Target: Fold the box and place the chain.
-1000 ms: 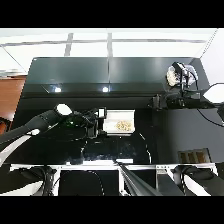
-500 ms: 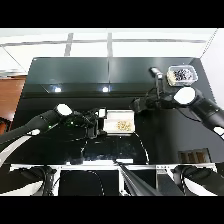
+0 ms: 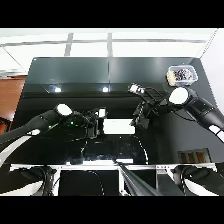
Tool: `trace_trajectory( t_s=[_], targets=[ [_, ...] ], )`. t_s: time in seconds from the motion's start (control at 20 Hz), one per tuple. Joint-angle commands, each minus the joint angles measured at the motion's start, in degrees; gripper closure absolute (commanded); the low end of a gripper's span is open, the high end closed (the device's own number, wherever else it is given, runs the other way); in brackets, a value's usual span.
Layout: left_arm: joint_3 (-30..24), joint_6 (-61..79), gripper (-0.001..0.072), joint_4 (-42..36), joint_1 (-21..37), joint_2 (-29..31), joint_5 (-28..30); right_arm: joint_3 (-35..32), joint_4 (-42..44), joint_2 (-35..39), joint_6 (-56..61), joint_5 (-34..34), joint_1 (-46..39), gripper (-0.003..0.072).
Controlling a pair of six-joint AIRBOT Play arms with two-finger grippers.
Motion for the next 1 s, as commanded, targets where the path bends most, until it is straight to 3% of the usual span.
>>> trace_trajectory(
  t_s=[0.0, 0.3, 0.55, 0.6, 0.65, 0.7, 0.95],
  targets=[
    [0.02, 0.04, 0.0269, 0.0, -0.04, -0.04, 0.07, 0.09, 2.51, -0.2, -10.03, 0.11, 0.15, 0.0054],
    [0.02, 0.04, 0.0268, 0.0, -0.04, -0.04, 0.07, 0.09, 4.55, -0.46, -14.67, 2.27, 1.57, 0.0054],
    [0.02, 0.04, 0.0268, 0.0, -0.04, -0.04, 0.07, 0.09, 1.25, -1.68, -14.73, 2.01, 1.77, 0.0054],
    [0.02, 0.04, 0.0269, 0.0, -0.04, -0.04, 0.07, 0.09, 1.25, -1.73, -14.73, 1.81, 1.77, 0.0098],
    [0.02, 0.04, 0.0269, 0.0, -0.04, -0.04, 0.07, 0.09, 1.25, -1.73, -14.73, 1.81, 1.77, 0.0367],
    [0.02, 0.04, 0.0269, 0.0, -0.04, -0.04, 0.04, 0.09, 1.2, -1.73, -14.73, 1.88, 1.77, 0.048],
    [0.02, 0.04, 0.0268, 0.0, -0.04, -0.04, 0.07, 0.09, 1.22, -1.73, -14.6, 2.27, 1.77, 0.0487]
  ],
)
